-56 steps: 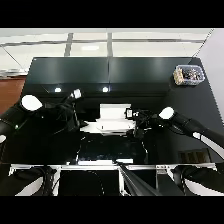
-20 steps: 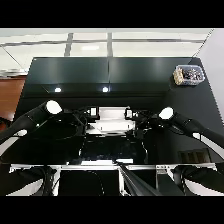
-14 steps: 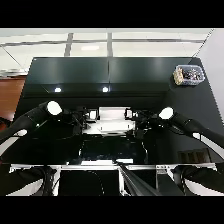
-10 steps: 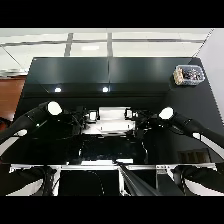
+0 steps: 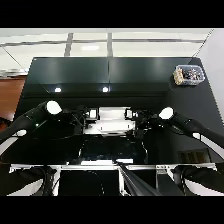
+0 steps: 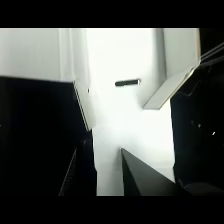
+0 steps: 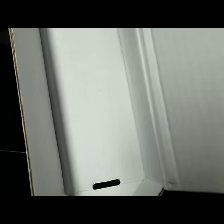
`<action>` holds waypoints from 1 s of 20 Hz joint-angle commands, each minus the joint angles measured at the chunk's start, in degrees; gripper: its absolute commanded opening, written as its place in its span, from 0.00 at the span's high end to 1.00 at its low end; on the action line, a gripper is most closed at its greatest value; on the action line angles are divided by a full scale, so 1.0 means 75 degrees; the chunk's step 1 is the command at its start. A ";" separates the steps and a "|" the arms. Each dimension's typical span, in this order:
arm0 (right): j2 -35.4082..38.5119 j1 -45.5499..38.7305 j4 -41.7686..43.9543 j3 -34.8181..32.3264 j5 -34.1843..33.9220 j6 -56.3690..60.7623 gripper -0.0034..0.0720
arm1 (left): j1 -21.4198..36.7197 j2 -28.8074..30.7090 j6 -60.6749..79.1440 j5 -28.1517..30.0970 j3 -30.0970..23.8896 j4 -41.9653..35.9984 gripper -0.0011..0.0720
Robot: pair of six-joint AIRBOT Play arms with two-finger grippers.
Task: Fold the box and place the chain.
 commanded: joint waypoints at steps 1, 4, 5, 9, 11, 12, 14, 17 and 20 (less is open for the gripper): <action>-0.0003 0.0006 0.0003 0.0003 0.0006 0.0006 0.39 | 0.0015 0.0076 -0.0044 -0.0781 0.0050 -0.0455 0.49; -0.0003 0.0006 0.0000 0.0003 0.0006 0.0003 0.39 | -0.0003 -0.0052 -0.0221 -0.0903 0.0047 -0.0790 0.49; -0.0003 0.0006 0.0000 0.0003 0.0006 0.0003 0.39 | -0.0003 -0.0064 -0.0207 -0.0874 0.0047 -0.0921 0.49; -0.0003 0.0006 0.0000 0.0003 0.0006 0.0003 0.39 | 0.0009 -0.0055 -0.0277 -0.0560 0.0050 -0.0901 0.49; -0.0003 0.0006 0.0000 0.0003 0.0006 0.0003 0.39 | 0.0017 -0.0052 -0.0726 -0.0562 0.0055 -0.0347 0.49; -0.0003 0.0006 0.0000 0.0003 0.0006 0.0003 0.39 | 0.0015 -0.0055 -0.0848 -0.0557 0.0055 -0.0105 0.47; -0.0003 0.0006 0.0003 0.0003 0.0006 0.0003 0.39 | 0.0029 -0.0055 -0.0857 -0.0452 0.0055 -0.0073 0.00; -0.0003 0.0006 0.0003 0.0003 0.0006 0.0003 0.39 | -0.0006 -0.0105 -0.0857 -0.0023 0.0055 -0.0743 0.01; -0.0003 0.0006 0.0003 0.0003 0.0006 0.0003 0.39 | -0.0169 -0.0239 -0.0796 0.0020 0.0055 -0.1428 0.05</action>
